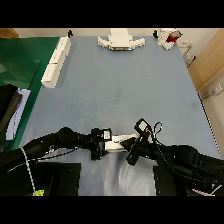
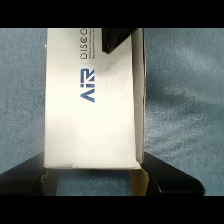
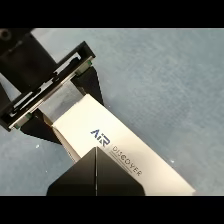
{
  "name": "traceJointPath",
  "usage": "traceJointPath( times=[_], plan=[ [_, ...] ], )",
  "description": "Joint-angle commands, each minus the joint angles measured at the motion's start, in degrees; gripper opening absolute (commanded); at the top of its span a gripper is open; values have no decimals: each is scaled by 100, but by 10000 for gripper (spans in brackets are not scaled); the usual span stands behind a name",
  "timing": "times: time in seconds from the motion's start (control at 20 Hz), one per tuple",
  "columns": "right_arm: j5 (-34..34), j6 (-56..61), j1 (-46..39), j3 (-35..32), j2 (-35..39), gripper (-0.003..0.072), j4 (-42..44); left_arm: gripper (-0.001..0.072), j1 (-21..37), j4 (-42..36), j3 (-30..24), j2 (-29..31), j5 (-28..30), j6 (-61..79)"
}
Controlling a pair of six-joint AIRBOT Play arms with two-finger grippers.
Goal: Fold the box.
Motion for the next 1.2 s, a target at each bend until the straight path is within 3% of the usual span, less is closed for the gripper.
traceJointPath(
  times=[0.0, 0.15, 0.3, 0.5, 0.65, 0.85, 1.15],
  plan=[
    [-1071, -4, -166, 452, 50, 4, -422, 528, 0, 4, 7, 7, 0, 2],
    [-1902, -817, -669, 970, 48, 2, -439, 528, -2, 4, 7, 7, -2, 2],
    [-2774, -2597, -1589, 1578, -122, 2, 629, 528, 0, 4, 7, 7, 0, 2],
    [-4728, -5329, -3480, 2562, -1134, 2, 2660, 528, -2, 4, 7, 7, 0, 2],
    [-5788, -6199, -4380, 3355, -2177, 2, 2962, 528, 0, 4, 7, 7, 0, 2],
    [-6124, -6704, -4920, 3917, -3152, 3, 2975, 528, 0, 4, 7, 7, 0, 2],
    [-6124, -6310, -5071, 3952, -3397, 3, 2931, 528, -2, 4, 7, 7, -2, 2]
  ],
)
